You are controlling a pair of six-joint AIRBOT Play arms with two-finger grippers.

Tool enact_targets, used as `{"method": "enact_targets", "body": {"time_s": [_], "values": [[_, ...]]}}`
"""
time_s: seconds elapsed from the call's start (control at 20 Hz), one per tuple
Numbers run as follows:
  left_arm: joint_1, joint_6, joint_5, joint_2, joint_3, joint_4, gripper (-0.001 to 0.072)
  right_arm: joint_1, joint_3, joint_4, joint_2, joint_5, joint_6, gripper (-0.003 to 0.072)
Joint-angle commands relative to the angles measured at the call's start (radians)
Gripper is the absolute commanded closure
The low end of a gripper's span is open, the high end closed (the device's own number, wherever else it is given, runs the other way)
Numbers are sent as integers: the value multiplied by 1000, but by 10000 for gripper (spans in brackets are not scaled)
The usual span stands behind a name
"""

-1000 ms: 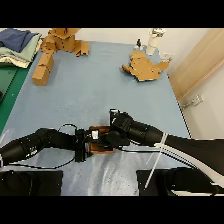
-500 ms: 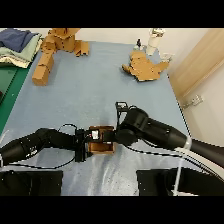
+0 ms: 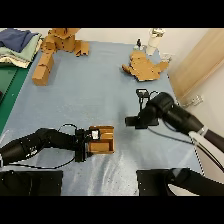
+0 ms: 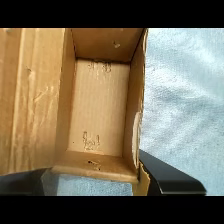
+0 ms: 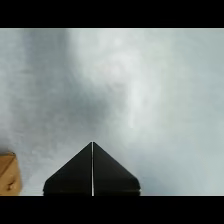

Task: Fold the box.

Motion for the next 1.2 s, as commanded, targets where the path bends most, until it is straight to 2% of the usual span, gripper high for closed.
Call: {"method": "enact_targets", "body": {"time_s": [0.0,0.05,0.15,0.35,0.6,0.8,1.0,1.15], "values": [[0,0,0,1,1,0,236,-315,15,820,-181,86,-850,685],[0,0,0,1,1,0,236,-343,37,1001,-256,-29,-1012,685],[0,0,0,1,1,0,236,-332,62,1154,-344,-151,-1153,687],[0,0,0,1,1,0,236,-222,30,1174,-342,-169,-1301,688],[0,0,0,1,1,0,236,-87,-124,1161,-195,-32,-1375,688],[0,0,0,1,1,0,236,-18,-253,1029,-36,134,-1376,688],[0,0,0,1,1,0,236,116,-299,844,66,286,-1285,688],[0,0,0,1,1,0,236,214,-298,766,136,393,-1243,688]]}}
